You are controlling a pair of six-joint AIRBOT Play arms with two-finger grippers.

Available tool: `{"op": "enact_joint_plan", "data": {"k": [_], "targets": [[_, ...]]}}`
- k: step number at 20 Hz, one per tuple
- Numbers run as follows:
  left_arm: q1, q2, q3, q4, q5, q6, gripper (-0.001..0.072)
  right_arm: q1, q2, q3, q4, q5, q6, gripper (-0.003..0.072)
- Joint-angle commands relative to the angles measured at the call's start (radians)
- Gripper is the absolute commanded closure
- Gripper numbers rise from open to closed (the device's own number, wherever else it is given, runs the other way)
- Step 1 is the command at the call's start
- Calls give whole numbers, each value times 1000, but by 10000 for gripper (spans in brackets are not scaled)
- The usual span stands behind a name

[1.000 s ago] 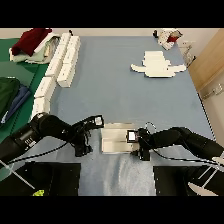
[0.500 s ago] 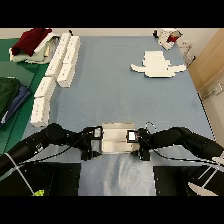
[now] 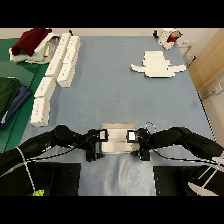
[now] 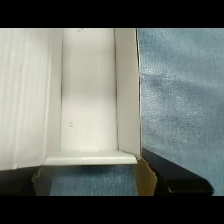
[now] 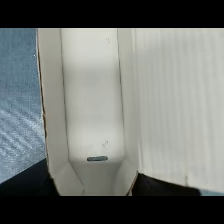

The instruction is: Fold the box.

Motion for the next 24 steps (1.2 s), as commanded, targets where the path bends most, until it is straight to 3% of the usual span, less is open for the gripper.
{"op": "enact_joint_plan", "data": {"k": [1, 3, 4, 5, 6, 24], "targets": [[-19, -14, 2, -7, 32, 2, 22, 1, 0, 1, 0, 0, 1, 256], [-19, -15, 2, -7, 32, 2, 23, 1, 0, 1, 0, 0, 1, 256], [-19, -14, 2, -7, 32, 2, 73, 1, 0, 1, 0, 0, 1, 256], [-19, -15, 2, -7, 31, 2, 216, 1, 0, 1, 0, 0, 1, 257], [-19, -15, 2, -6, 30, 2, 237, 1, 0, 1, 0, 0, 1, 257], [-19, -14, 2, -7, 29, 2, 237, 1, 0, 1, 0, 0, 1, 257]]}}
